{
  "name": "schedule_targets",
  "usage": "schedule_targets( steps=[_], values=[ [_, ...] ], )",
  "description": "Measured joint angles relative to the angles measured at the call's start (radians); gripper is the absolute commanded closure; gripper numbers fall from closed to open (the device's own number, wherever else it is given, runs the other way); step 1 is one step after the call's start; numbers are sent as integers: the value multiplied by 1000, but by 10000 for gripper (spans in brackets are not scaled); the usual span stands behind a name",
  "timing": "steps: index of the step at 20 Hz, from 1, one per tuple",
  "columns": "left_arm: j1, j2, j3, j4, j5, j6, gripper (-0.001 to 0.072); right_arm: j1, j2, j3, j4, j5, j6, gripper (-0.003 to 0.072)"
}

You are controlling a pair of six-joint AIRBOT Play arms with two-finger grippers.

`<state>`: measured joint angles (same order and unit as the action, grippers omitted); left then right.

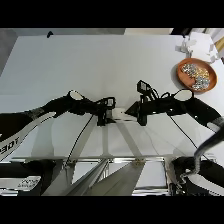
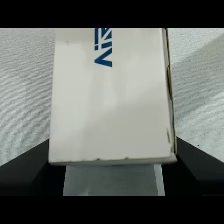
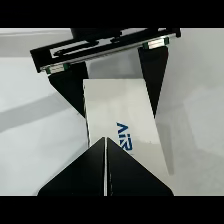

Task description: Fold the box and place the chain.

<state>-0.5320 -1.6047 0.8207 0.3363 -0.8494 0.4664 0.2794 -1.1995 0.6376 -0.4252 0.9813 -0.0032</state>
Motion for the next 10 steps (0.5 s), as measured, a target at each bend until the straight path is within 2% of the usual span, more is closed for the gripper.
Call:
schedule_targets(
  steps=[10],
  values=[
    [0,0,0,0,0,0,699,0,-12,-43,-1,-26,-5,667]
  ],
)
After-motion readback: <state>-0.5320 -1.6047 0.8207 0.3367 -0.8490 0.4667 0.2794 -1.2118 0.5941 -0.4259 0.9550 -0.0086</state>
